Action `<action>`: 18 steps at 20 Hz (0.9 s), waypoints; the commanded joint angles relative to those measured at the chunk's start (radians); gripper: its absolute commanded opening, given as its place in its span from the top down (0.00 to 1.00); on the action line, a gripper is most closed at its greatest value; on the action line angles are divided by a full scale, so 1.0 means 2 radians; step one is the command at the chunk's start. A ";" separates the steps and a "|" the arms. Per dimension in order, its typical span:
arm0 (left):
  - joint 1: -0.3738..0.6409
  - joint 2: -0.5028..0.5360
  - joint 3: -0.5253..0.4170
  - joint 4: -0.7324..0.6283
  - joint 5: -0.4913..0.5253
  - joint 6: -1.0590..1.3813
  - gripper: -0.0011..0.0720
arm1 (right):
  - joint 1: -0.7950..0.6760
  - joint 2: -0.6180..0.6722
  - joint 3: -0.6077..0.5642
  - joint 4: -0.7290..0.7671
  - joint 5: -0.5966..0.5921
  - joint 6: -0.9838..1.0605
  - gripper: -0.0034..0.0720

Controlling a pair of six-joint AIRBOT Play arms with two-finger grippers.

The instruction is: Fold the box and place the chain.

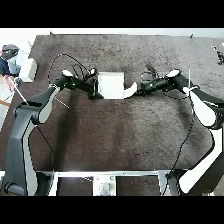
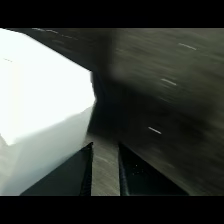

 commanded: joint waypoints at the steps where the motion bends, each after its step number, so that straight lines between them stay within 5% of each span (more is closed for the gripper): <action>1: 0.000 0.000 0.000 0.001 0.000 0.000 0.38 | 0.007 0.001 -0.002 0.062 -0.015 -0.019 0.72; 4: 0.000 0.000 0.000 0.001 0.000 0.000 0.38 | 0.007 0.001 -0.002 0.090 -0.013 -0.019 0.64; 5: 0.000 0.000 0.000 0.001 0.000 0.000 0.38 | 0.007 0.001 -0.002 0.101 -0.013 -0.019 0.26; 6: 0.000 0.000 0.000 0.001 0.000 0.000 0.38 | 0.007 0.001 -0.002 0.110 -0.013 -0.019 0.17; 12: 0.000 0.000 0.000 0.001 0.000 0.000 0.38 | 0.021 0.001 0.039 0.074 0.004 0.009 0.17; 14: 0.000 0.000 0.000 0.001 0.000 0.000 0.38 | 0.040 0.001 0.065 0.002 0.003 0.062 0.49; 18: 0.000 0.000 0.000 0.001 0.000 0.000 0.38 | 0.077 0.001 0.106 -0.107 0.009 0.152 0.48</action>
